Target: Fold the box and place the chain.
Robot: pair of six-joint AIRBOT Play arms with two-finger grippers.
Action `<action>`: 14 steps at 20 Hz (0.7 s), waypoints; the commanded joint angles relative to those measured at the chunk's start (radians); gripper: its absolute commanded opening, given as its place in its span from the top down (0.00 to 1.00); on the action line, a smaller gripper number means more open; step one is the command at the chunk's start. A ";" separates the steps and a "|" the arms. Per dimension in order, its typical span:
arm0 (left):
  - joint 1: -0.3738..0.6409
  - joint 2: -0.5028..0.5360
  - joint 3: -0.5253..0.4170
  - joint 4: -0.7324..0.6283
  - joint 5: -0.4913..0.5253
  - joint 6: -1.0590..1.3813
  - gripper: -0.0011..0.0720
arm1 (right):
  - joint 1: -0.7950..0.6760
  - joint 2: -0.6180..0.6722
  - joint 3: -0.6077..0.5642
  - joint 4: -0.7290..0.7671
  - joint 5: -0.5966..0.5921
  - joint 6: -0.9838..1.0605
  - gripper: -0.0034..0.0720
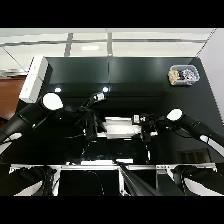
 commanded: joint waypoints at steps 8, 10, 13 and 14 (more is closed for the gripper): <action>0.000 -0.216 -0.015 -0.121 0.364 0.050 0.95 | 0.000 0.000 0.000 0.002 0.009 0.000 0.87; 0.002 -0.244 -0.015 -0.121 0.347 0.045 0.95 | 0.000 0.000 0.000 0.002 0.009 0.000 0.87; 0.002 -0.266 -0.015 -0.120 0.269 0.048 0.95 | 0.000 0.000 0.000 0.002 0.009 0.000 0.87; 0.003 -0.265 -0.011 -0.120 0.269 0.050 0.95 | 0.000 0.000 0.000 0.002 0.009 0.000 0.87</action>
